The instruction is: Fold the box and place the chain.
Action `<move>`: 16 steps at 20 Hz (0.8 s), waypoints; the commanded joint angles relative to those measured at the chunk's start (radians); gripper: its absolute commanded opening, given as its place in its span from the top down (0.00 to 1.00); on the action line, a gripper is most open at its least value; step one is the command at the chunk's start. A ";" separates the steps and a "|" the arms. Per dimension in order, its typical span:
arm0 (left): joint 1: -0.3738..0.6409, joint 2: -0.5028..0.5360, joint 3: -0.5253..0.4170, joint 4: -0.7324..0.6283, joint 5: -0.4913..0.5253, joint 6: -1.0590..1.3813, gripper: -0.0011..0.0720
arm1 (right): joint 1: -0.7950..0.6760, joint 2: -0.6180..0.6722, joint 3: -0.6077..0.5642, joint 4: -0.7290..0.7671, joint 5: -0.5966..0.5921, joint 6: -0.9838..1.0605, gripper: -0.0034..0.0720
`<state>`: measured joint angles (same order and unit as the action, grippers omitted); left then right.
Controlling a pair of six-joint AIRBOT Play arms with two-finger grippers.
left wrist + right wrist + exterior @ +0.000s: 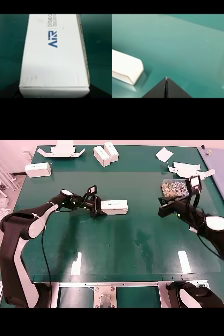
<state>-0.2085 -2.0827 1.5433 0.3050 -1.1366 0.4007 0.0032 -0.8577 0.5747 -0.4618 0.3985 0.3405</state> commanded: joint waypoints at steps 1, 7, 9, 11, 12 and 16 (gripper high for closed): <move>0.000 0.001 0.000 -0.001 0.000 0.000 0.12 | 0.000 0.046 -0.113 0.000 -0.092 -0.004 0.94; 0.007 0.028 0.003 0.001 0.062 -0.014 0.96 | -0.004 0.046 -0.140 -0.002 -0.096 -0.005 0.94; 0.007 0.060 0.002 0.006 0.100 -0.053 0.96 | -0.023 0.047 -0.140 -0.002 -0.096 -0.004 0.94; 0.009 0.108 0.002 0.016 0.124 -0.089 0.96 | -0.053 0.055 -0.140 -0.001 -0.095 0.000 0.94; 0.013 0.132 0.002 0.031 0.136 -0.107 0.97 | -0.070 0.064 -0.140 -0.002 -0.095 0.000 0.94; 0.060 0.256 -0.003 0.042 0.210 -0.227 0.97 | -0.141 0.143 -0.140 -0.002 -0.096 -0.001 0.94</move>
<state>-0.1749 -1.9011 1.5429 0.3359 -0.9894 0.2604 -0.0933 -0.7612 0.4355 -0.4625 0.3035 0.3374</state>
